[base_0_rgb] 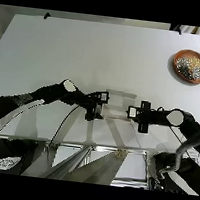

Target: Fold the box and place the chain.

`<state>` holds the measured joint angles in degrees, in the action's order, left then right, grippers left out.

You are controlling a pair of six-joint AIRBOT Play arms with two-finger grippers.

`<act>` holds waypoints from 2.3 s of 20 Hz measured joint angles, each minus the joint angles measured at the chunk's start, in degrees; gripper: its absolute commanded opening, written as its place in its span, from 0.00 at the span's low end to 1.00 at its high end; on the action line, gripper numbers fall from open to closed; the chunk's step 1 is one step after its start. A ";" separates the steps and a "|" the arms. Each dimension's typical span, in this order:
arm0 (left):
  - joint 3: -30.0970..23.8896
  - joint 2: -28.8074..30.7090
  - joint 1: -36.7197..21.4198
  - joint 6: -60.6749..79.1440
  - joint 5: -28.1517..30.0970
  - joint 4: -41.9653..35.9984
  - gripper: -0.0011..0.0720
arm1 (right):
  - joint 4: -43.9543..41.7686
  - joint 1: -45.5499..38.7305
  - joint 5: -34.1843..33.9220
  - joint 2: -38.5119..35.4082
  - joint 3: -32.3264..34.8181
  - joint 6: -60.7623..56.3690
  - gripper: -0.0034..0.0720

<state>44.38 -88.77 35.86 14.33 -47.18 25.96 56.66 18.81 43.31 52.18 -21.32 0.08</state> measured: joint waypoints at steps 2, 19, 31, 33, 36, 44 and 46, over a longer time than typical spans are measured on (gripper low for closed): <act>0.00 0.02 0.00 0.02 0.00 0.00 0.20 | -0.61 1.05 -0.46 0.00 0.00 0.00 0.17; -0.04 0.02 0.00 -0.33 0.00 -0.13 0.20 | -4.39 2.91 -5.88 0.07 0.04 0.39 0.59; -0.02 0.00 0.00 0.09 0.11 0.00 0.20 | -3.69 2.80 -5.66 -0.92 0.02 0.07 0.06; -0.02 0.00 0.00 0.09 0.09 0.00 0.20 | -2.71 1.29 -3.39 -3.98 0.02 -0.07 0.06; 0.00 0.00 0.00 0.09 0.07 0.02 0.20 | -1.75 -3.10 1.97 -10.34 0.02 -2.32 0.06; 0.00 0.00 0.00 0.02 0.02 0.00 0.20 | -0.92 -19.52 7.85 -18.97 0.02 -45.40 0.06; 0.00 0.00 0.00 0.00 0.02 0.00 0.20 | 0.79 -22.49 8.81 -18.36 0.02 -56.37 0.06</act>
<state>44.38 -88.77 35.86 14.33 -47.16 25.96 57.45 -3.68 52.12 33.82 -21.30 -56.29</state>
